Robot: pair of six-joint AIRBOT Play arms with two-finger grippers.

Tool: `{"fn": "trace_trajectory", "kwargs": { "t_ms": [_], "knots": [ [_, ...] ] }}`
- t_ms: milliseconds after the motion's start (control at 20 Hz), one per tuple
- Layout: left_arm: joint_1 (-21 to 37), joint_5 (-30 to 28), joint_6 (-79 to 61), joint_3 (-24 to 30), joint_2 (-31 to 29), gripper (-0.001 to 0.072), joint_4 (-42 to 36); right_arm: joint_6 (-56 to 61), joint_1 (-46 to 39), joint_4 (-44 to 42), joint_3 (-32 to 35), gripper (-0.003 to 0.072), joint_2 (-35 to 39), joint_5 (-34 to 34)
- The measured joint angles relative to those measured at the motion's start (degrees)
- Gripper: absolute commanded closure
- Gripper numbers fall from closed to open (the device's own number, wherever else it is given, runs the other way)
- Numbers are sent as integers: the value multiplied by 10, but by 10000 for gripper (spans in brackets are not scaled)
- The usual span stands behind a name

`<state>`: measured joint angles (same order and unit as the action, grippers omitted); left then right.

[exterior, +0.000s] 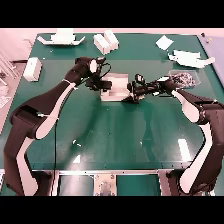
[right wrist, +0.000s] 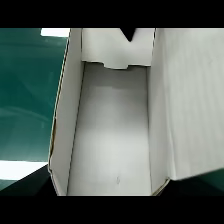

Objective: Fold the box and place the chain.

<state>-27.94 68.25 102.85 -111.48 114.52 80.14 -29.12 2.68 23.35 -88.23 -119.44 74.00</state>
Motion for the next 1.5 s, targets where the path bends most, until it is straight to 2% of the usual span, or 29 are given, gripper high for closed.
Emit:
{"fn": "trace_trajectory", "kwargs": {
  "t_ms": [800,850,900,950,1500],
  "knots": [
    [-3,-3,21,0,1,231,-16,0,0,0,0,146,0,0],
    [-3,-2,22,0,1,210,-21,0,0,0,0,147,0,0],
    [-3,0,23,0,1,87,-25,0,0,0,0,146,0,0],
    [-2,2,25,0,1,51,-32,0,0,0,0,146,0,0],
    [0,24,46,0,8,49,-40,0,0,0,0,147,0,0]
  ]
}}
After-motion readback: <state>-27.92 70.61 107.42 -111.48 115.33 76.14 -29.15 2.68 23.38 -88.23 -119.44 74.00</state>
